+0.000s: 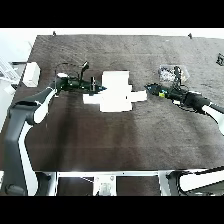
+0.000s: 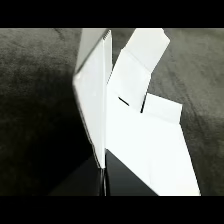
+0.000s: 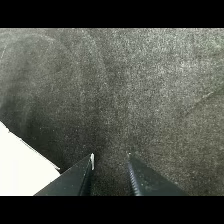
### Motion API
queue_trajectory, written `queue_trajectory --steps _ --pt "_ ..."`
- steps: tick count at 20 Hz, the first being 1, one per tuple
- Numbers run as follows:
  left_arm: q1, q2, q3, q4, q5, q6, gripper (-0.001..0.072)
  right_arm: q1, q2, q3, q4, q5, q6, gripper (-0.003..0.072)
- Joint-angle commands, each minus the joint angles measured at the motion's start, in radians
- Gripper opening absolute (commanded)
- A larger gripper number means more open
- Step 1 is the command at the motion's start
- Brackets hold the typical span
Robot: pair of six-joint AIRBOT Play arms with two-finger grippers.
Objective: Fold the box and place the chain.
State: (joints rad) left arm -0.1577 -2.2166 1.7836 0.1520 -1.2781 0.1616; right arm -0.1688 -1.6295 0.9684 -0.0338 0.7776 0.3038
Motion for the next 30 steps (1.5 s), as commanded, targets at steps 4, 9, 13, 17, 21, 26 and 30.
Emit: queue_trajectory --steps 4,9,13,17,21,26,30 --pt "-0.011 0.021 -0.068 0.019 0.011 0.203 0.0014 -0.001 0.0 0.001 0.0 0.0 -0.003 0.027" --pt "-0.011 0.021 -0.067 0.109 -0.021 0.215 0.0014 -0.003 0.0 0.001 0.001 0.0 -0.002 0.0271" --pt "-0.011 0.021 -0.068 0.112 -0.023 0.226 0.0014 -0.003 0.0 0.001 0.0 0.0 -0.003 0.0271" --pt "-0.011 0.014 -0.071 0.114 -0.019 0.24 0.0015 -0.003 0.0 0.001 0.0 0.0 -0.003 0.0272" --pt "-0.011 0.014 -0.071 0.11 -0.023 0.24 0.0016 -0.003 0.0 0.001 0.001 -0.002 -0.029 0.0275" --pt "-0.011 0.014 -0.071 0.136 -0.046 0.267 0.0016 -0.003 0.0 0.001 0.0 -0.01 -0.048 0.0305" --pt "-0.011 0.014 -0.071 0.136 -0.046 0.266 0.0018 -0.003 0.001 0.001 0.001 -0.008 -0.072 0.0307"
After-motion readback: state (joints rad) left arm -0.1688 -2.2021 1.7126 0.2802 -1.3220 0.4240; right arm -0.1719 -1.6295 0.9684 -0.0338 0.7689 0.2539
